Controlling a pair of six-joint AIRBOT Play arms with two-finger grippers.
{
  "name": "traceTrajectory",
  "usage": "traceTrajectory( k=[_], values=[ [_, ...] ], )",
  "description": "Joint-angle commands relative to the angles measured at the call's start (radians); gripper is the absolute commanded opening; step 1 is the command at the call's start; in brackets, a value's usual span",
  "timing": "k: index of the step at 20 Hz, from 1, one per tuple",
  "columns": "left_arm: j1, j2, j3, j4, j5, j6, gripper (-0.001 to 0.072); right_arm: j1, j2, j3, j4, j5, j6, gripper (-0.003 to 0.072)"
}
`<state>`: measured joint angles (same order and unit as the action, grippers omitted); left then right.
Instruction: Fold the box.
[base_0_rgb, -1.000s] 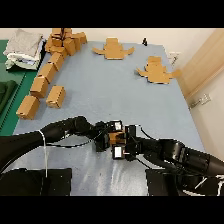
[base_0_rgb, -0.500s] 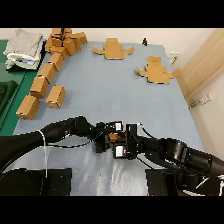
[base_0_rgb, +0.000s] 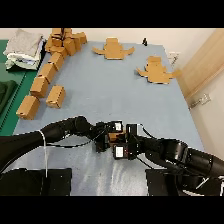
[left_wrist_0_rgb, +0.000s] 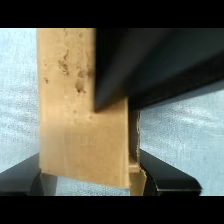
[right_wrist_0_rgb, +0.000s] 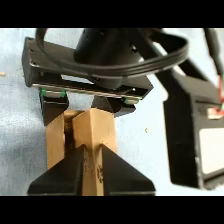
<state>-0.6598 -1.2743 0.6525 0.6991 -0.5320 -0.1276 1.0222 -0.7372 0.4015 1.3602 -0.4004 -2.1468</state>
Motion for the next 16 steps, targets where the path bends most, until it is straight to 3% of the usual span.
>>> traceTrajectory(
  k=[1,16],
  values=[
    [0.000,0.000,0.000,0.000,0.000,0.000,0.0465,0.000,0.001,0.000,0.010,-0.003,0.000,0.0153],
    [0.000,0.000,0.000,0.000,0.000,-0.001,0.0465,0.002,-0.018,-0.002,0.119,-0.046,0.000,0.0153]
  ],
)
